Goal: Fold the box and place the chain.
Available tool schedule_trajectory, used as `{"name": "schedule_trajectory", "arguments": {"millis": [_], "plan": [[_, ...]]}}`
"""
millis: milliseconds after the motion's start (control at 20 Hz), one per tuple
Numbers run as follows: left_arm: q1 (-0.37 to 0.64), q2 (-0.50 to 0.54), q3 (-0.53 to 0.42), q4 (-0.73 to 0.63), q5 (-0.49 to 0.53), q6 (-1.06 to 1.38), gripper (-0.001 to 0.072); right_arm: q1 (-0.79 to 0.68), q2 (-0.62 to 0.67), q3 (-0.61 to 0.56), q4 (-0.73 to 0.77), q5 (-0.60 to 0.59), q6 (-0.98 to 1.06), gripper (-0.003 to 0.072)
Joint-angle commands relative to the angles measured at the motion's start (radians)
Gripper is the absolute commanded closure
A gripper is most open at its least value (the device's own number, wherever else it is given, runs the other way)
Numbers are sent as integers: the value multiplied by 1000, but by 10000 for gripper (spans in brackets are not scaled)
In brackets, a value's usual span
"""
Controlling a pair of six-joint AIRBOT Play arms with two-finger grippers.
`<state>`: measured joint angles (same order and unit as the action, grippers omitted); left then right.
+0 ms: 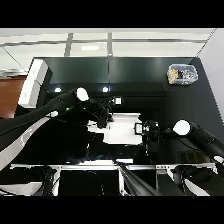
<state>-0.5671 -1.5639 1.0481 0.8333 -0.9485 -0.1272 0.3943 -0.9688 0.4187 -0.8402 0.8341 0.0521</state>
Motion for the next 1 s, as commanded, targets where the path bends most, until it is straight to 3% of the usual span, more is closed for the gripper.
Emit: {"name": "schedule_trajectory", "arguments": {"millis": [0, 450, 950], "plan": [[0, -1, 0, 0, 2, 0, 682, 5, -5, 0, 60, -30, 0, -33], [0, -1, 0, 0, 2, 0, 682, -48, 32, 37, 43, -37, 22, -33], [0, 0, 0, 0, 2, 0, 682, -56, -6, 101, 46, -158, -39, -33]]}}
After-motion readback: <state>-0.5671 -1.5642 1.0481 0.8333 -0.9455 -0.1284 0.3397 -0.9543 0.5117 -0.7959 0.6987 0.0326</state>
